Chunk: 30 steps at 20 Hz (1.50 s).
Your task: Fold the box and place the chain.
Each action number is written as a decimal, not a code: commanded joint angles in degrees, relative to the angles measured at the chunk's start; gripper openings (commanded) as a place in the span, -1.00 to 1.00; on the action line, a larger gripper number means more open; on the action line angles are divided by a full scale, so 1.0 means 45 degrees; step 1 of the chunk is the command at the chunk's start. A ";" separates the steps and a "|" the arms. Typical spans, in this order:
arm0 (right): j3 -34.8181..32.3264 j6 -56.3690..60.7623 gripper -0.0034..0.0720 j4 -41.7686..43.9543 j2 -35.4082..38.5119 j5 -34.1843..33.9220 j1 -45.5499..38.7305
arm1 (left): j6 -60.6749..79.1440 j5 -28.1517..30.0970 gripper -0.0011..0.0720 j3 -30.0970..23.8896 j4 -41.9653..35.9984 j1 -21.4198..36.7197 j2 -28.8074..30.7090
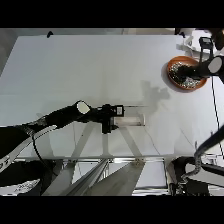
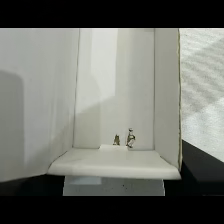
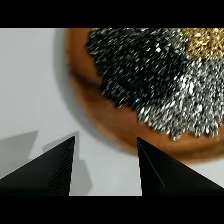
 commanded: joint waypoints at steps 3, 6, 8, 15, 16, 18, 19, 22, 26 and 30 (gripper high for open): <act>0.2395 0.0665 0.02 0.0053 -0.3400 -0.0282 -0.0680 | 0.0000 -0.0005 -0.41 0.0005 0.0000 -0.0005 0.0010; 0.2623 0.0656 0.00 0.0053 -0.4036 -0.0525 -0.0835 | 0.0000 0.0000 -0.41 0.0005 -0.0005 -0.0005 0.0010; 0.2623 0.0665 -0.01 0.0068 -0.4274 -0.0593 -0.0908 | 0.0000 0.0005 -0.41 0.0005 0.0000 -0.0005 0.0010; 0.2628 0.0661 -0.49 0.0189 -0.4444 -0.0316 -0.1277 | 0.0000 0.0005 -0.41 0.0005 0.0000 -0.0005 0.0005; 0.2628 0.0622 -0.51 0.0204 -0.4415 -0.0151 -0.1273 | 0.0000 0.0000 -0.41 0.0005 0.0000 -0.0005 0.0010; 0.2628 0.0602 -0.69 0.0214 -0.4221 -0.0010 -0.1273 | 0.0000 0.0000 -0.41 0.0005 0.0000 -0.0005 0.0010; 0.2628 0.0602 -0.70 0.0214 -0.4056 -0.0024 -0.1273 | 0.0000 0.0000 -0.41 0.0005 0.0000 -0.0005 0.0010; 0.2623 0.0510 -0.70 0.0204 -0.3327 -0.0058 -0.1273 | 0.0000 0.0000 -0.41 0.0005 0.0000 -0.0005 0.0010; 0.2623 0.0398 -0.83 0.0209 -0.2137 -0.0015 -0.1273 | 0.0000 0.0005 -0.41 0.0005 0.0000 -0.0005 0.0005; 0.2623 -0.0520 -0.81 0.0165 -0.1389 0.0078 -0.1277 | 0.0000 0.0000 -0.41 0.0005 0.0000 -0.0005 0.0010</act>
